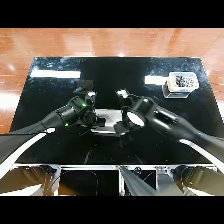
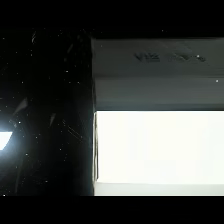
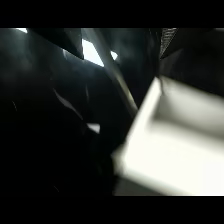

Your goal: Fold the box and place the chain.

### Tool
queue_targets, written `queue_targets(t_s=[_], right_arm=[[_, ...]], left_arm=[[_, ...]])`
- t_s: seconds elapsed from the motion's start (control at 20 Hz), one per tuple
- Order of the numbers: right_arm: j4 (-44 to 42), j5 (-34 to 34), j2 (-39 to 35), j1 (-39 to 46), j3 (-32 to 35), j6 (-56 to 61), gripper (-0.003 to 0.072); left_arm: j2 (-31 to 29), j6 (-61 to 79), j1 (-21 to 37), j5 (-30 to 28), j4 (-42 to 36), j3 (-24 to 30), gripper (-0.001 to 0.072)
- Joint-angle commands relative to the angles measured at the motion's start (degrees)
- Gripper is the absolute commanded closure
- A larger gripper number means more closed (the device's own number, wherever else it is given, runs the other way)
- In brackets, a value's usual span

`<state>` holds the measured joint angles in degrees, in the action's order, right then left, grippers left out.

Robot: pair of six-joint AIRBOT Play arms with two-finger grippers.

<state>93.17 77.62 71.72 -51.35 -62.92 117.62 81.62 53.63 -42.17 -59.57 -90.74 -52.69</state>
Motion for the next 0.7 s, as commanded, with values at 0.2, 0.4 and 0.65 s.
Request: queue_targets(t_s=[0.2,0.4,0.65], right_arm=[[16.3,6.5,-15.9,10.9,6.1,0.9,0.0114],[14.8,-9.0,-14.8,33.4,6.1,-3.2,0.0098],[-1.2,-23.3,-4.0,55.0,1.8,-12.6,-0.0004]], left_arm=[[0.0,0.0,0.0,0.0,-0.2,0.0,0.069],[0.0,0.0,0.0,-0.4,-0.2,0.0,0.069],[0.0,0.0,0.0,-0.4,-0.2,0.0,0.069]])
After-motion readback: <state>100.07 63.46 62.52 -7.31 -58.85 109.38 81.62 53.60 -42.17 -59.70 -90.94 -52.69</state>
